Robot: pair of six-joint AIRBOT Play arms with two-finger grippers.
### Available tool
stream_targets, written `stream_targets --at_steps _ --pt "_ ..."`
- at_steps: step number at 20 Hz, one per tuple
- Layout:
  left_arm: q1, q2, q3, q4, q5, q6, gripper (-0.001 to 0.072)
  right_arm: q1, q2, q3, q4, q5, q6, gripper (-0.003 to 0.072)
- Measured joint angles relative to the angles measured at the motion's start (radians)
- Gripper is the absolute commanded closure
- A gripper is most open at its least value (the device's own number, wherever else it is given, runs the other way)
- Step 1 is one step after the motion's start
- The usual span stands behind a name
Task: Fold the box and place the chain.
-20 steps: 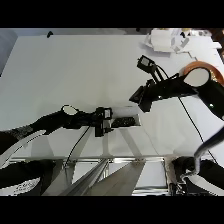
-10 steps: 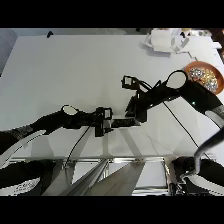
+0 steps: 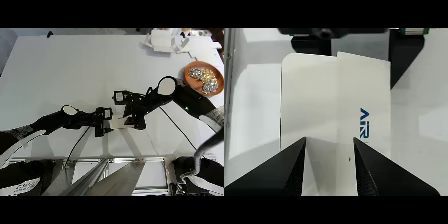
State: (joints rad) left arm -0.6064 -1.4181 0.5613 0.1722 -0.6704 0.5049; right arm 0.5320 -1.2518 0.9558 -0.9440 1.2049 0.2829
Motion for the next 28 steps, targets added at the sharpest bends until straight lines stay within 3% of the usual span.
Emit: stream_targets --at_steps 13,21,28 --pt "0.0 0.0 0.0 0.0 0.0 0.0 0.0571 0.099 0.02 -0.062 -0.151 -0.196 0.063 0.0345" --pt "0.0 0.0 0.0 0.0 0.0 0.0 0.0571 0.102 0.079 -0.127 -0.121 -0.131 0.084 0.0365" --pt "0.0 0.0 0.0 -0.002 0.003 -0.003 0.0571 0.102 0.107 -0.183 -0.206 -0.277 0.171 0.0354"
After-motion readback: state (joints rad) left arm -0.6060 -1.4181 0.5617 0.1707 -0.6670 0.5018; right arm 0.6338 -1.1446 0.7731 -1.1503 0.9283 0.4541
